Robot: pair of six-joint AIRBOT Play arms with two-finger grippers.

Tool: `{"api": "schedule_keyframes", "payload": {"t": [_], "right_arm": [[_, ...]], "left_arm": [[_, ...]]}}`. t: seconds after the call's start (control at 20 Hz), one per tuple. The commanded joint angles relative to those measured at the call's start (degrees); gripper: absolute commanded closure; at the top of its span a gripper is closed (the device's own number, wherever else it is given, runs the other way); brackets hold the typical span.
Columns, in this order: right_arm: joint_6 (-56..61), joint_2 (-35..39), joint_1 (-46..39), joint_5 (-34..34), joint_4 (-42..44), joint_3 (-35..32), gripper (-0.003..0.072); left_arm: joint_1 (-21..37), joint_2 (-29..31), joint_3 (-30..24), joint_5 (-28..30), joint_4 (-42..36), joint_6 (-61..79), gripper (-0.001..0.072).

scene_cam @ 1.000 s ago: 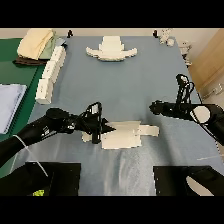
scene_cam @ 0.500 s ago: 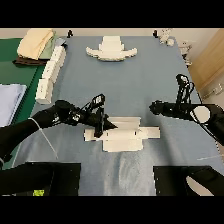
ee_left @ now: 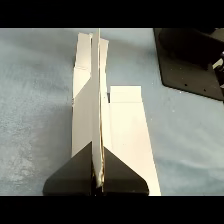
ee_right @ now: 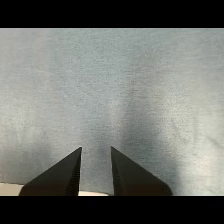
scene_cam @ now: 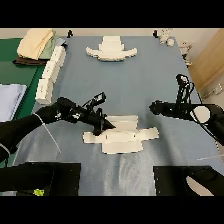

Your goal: Fold the box.

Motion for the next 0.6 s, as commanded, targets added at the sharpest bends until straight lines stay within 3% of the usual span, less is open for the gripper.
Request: {"api": "schedule_keyframes", "payload": {"t": [0.0, 0.4, 0.55], "right_arm": [[0.0, 0.0, 0.0, 0.0, 0.0, 0.1, 0.0407], [0.0, 0.0, 0.0, 0.0, 0.0, 0.1, 0.0408], [0.0, 0.0, 0.0, 0.0, 0.0, 0.1, 0.0408]], "left_arm": [[0.4, -0.2, 0.1, -5.4, 0.1, 3.1, 0.0695], [0.4, -0.4, 0.8, -6.4, 0.2, 2.3, 0.0696], [0.4, -0.3, 0.8, -2.5, 0.1, 2.4, 0.0697]]}}
